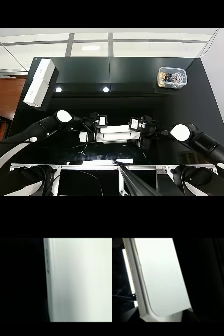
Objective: Fold the box and place the chain.
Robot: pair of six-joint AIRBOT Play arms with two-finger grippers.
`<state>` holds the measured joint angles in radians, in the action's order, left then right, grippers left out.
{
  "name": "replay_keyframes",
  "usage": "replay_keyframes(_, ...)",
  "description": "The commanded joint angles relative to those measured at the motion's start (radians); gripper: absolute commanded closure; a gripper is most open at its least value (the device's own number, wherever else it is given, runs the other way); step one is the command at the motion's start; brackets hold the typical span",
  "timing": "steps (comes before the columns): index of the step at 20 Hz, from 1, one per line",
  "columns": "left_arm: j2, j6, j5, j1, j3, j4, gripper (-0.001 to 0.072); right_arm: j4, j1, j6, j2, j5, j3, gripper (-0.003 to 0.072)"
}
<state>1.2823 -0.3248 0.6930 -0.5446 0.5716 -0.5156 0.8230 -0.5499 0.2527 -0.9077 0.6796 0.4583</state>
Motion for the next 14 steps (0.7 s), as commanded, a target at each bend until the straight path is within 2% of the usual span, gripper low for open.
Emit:
replay_keyframes(1, 0.0, 0.0, 0.0, 0.0, 0.0, 0.0, 0.0686, -0.069, 0.004, -0.1, -0.018, -0.004, 0.0, -0.0018)
replay_keyframes(3, 0.0, 0.0, 0.0, 0.0, 0.0, 0.0, 0.0686, -0.137, 0.025, -0.124, -0.029, 0.017, 0.0, -0.0018)
replay_keyframes(7, 0.0, 0.0, 0.0, 0.0, 0.0, 0.0, 0.0686, -0.238, 0.066, -0.312, -0.074, 0.064, 0.0, -0.0018)
replay_keyframes(14, 0.0, 0.0, 0.0, 0.0, 0.0, 0.0, 0.0685, -0.291, 0.076, -0.426, -0.216, 0.051, -0.003, -0.0018)
